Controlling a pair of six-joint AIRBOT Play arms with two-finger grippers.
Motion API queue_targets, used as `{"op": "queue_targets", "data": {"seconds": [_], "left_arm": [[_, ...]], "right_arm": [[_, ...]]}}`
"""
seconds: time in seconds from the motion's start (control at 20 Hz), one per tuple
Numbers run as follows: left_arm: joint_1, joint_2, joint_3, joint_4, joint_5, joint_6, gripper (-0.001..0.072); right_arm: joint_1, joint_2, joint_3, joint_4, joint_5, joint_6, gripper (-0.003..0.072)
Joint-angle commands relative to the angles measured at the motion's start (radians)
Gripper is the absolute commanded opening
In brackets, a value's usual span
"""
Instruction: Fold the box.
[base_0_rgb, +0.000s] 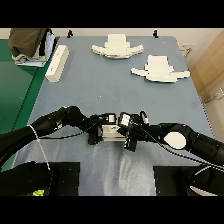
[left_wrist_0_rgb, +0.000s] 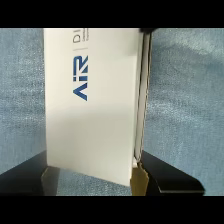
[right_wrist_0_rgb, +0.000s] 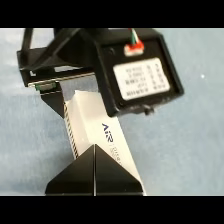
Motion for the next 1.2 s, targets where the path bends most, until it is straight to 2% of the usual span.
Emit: {"op": "queue_targets", "data": {"seconds": [0.0, 0.05, 0.15, 0.8, 1.15], "left_arm": [[0.0, 0.0, 0.0, 0.0, 0.0, 0.0, 0.0464], [0.0, 0.0, 0.0, 0.0, 0.0, 0.0, 0.0463], [0.0, 0.0, 0.0, 0.0, 0.0, 0.0, 0.0463], [0.0, 0.0, 0.0, 0.0, 0.0, 0.0, 0.0464], [0.0, 0.0, 0.0, 0.0, 0.001, 0.0, 0.0463]], "right_arm": [[0.039, 0.008, -0.112, 0.169, -0.26, 0.057, 0.0001], [0.065, 0.008, -0.14, 0.194, -0.327, 0.058, 0.0001], [0.097, 0.008, -0.163, 0.227, -0.378, 0.058, 0.0001], [0.099, 0.003, -0.213, 0.239, -0.328, 0.058, 0.0001], [0.099, -0.042, -0.224, 0.238, -0.324, 0.058, 0.0001]]}}
